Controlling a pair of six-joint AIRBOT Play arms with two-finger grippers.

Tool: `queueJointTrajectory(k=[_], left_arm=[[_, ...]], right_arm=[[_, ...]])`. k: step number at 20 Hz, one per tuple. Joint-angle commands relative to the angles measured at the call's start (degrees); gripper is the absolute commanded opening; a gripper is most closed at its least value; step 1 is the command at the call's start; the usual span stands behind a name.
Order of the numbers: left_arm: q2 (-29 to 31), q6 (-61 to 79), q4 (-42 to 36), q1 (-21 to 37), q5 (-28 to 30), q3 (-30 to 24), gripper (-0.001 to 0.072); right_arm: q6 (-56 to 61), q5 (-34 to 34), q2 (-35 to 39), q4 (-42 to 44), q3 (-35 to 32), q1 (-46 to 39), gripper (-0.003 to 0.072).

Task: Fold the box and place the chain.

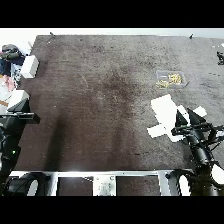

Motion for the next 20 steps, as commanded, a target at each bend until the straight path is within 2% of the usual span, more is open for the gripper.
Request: queueJointTrajectory(k=[1,7,10,13,18,20], left_arm=[[0.0,0.0,0.0,0.0,0.0,0.0,0.0012],[0.0,0.0,0.0,0.0,0.0,0.0,0.0013],[0.0,0.0,0.0,0.0,0.0,0.0,0.0012],[0.0,0.0,0.0,0.0,0.0,0.0,0.0012],[0.0,0.0,0.0,0.0,0.0,0.0,0.0012],[0.0,0.0,0.0,0.0,0.0,0.0,0.0012]], right_arm=[[0.0,0.2,0.0,0.0,0.1,0.0,0.0403],[0.1,0.4,0.0,1.6,4.7,0.0,0.0403],[4.4,-4.4,-3.8,1.5,9.5,0.0,0.0434],[5.7,-5.9,-15.1,1.5,15.9,0.0,0.0434],[9.9,-5.6,-43.6,0.7,32.3,0.0,0.0434],[13.0,-1.9,-54.5,-2.9,38.8,-1.4,0.0435]])
